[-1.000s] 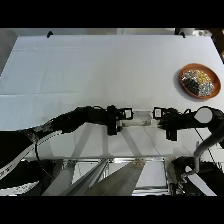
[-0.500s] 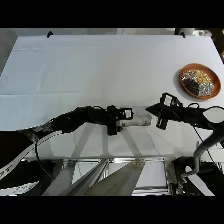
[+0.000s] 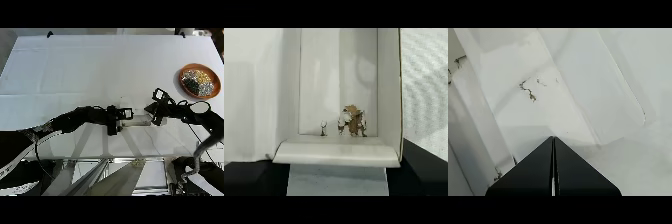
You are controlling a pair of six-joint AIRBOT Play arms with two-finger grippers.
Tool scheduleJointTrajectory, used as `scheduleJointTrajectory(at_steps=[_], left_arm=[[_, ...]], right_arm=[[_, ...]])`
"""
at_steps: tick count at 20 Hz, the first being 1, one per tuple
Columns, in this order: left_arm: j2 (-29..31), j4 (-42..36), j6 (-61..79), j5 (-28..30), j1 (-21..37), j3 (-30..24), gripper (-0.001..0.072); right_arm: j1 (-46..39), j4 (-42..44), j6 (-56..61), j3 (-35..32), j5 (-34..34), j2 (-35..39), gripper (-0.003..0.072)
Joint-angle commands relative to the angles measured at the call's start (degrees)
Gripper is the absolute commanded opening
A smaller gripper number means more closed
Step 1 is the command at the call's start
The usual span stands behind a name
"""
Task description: Fold the box and place the chain.
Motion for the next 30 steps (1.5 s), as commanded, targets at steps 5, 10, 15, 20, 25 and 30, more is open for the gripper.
scheduleJointTrajectory(at_steps=[5,10,15,20,25,30], left_arm=[[0.04,0.02,0.04,0.0,0.02,0.02,0.0255],[0.04,0.02,0.04,-0.02,0.02,0.02,0.0255],[0.04,0.02,0.04,0.0,0.02,0.02,0.0255],[0.04,0.02,0.04,-0.02,0.02,0.02,0.0255],[0.04,0.02,0.04,-0.02,0.04,0.02,0.0255],[0.04,0.02,0.04,0.0,0.02,0.02,0.0255]], right_arm=[[-0.04,-1.18,1.46,0.02,1.81,2.64,0.0018],[-1.16,-9.57,7.82,0.02,7.65,12.85,0.0017],[-1.16,-31.06,12.31,0.02,15.15,14.93,0.0017],[-1.16,-34.84,10.58,-0.02,10.71,12.7,0.0329],[0.44,-27.32,2.05,-0.02,9.6,5.73,0.0191],[1.16,-25.03,-0.63,-0.02,7.04,3.74,0.0151]])
